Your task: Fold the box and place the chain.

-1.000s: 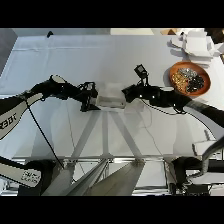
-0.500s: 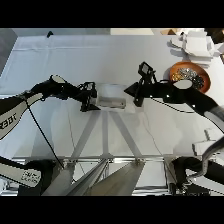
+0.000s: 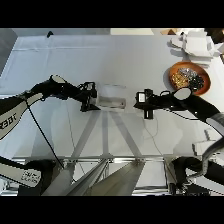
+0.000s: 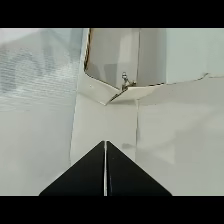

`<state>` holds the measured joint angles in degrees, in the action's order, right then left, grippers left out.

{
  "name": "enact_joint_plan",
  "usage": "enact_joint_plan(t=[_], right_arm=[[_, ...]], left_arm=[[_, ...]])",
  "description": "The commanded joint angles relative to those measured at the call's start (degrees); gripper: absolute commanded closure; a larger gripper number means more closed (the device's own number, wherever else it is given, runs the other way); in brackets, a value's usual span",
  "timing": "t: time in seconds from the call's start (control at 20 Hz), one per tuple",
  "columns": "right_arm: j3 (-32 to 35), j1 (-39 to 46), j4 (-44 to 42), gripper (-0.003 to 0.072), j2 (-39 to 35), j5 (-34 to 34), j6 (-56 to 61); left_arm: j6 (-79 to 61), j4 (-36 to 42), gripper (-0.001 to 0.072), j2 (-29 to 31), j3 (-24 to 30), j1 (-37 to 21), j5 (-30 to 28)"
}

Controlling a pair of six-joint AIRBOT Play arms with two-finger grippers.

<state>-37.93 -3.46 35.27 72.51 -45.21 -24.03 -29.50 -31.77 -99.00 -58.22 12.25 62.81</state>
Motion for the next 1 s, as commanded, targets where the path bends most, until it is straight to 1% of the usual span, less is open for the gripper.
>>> enact_joint_plan(t=[0.0,0.1,0.2,0.45,0.65,0.7,0.8,0.85,0.95], right_arm=[[0.7,0.0,-10.9,0.0678,4.5,0.5,-8.0],[0.7,0.0,-17.1,0.0678,7.0,0.1,-10.8],[0.7,0.0,-20.3,0.0678,8.0,-0.8,-11.2],[0.7,-0.5,-23.5,0.0678,8.3,-2.6,-15.4],[0.7,-2.3,-25.2,0.0672,9.6,-2.6,-15.5],[0.7,-2.6,-25.8,0.0646,10.1,-2.6,-15.5],[0.7,-2.7,-27.9,0.0367,11.2,-2.7,-15.5],[0.7,-2.6,-28.8,0.0320,11.7,-2.7,-15.5],[0.7,-2.6,-29.1,0.0325,12.1,-2.7,-15.5]], left_arm=[[0.0,0.0,0.0385,0.0,0.0,0.0,0.0],[0.0,0.0,0.0385,0.0,0.0,0.0,0.0],[0.0,0.0,0.0385,0.0,0.0,0.0,0.0],[0.0,0.0,0.0385,0.0,0.0,0.0,0.0],[0.0,0.0,0.0385,0.0,0.0,0.0,0.0],[0.0,0.0,0.0385,0.0,0.0,0.0,0.0],[0.0,0.0,0.0385,0.0,0.0,0.0,0.0],[0.0,0.0,0.0385,0.0,0.0,0.0,0.0],[0.0,0.0,0.0385,0.0,0.0,0.0,0.0]])
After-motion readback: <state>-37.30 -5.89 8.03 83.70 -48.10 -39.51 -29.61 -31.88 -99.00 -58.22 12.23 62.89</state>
